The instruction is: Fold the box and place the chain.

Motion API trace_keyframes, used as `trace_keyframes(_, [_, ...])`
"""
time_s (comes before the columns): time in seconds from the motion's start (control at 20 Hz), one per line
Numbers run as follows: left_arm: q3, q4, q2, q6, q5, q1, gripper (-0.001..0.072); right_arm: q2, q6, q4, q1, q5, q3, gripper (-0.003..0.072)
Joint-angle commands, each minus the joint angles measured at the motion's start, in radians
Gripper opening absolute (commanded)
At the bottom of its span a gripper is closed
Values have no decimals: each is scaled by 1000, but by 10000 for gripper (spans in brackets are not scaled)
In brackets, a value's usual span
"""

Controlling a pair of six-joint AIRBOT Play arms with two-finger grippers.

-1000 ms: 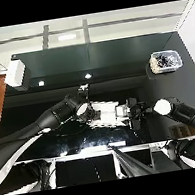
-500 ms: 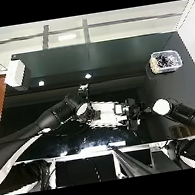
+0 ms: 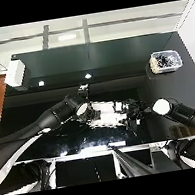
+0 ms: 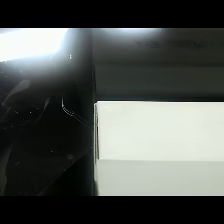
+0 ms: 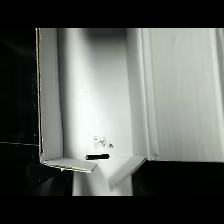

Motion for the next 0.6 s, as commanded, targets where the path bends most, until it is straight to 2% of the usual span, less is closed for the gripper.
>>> trace_keyframes(0.0, [0,0,-1,0,1,0,30,-2,18,1,1,6,1,335])
trace_keyframes(0.25, [0,0,-1,0,2,0,30,-28,18,19,34,-14,1,320])
trace_keyframes(0.3, [0,0,-1,0,2,0,30,-34,18,30,50,-29,1,223])
trace_keyframes(0.55, [0,0,-3,0,5,0,30,-38,25,71,94,-125,1,218])
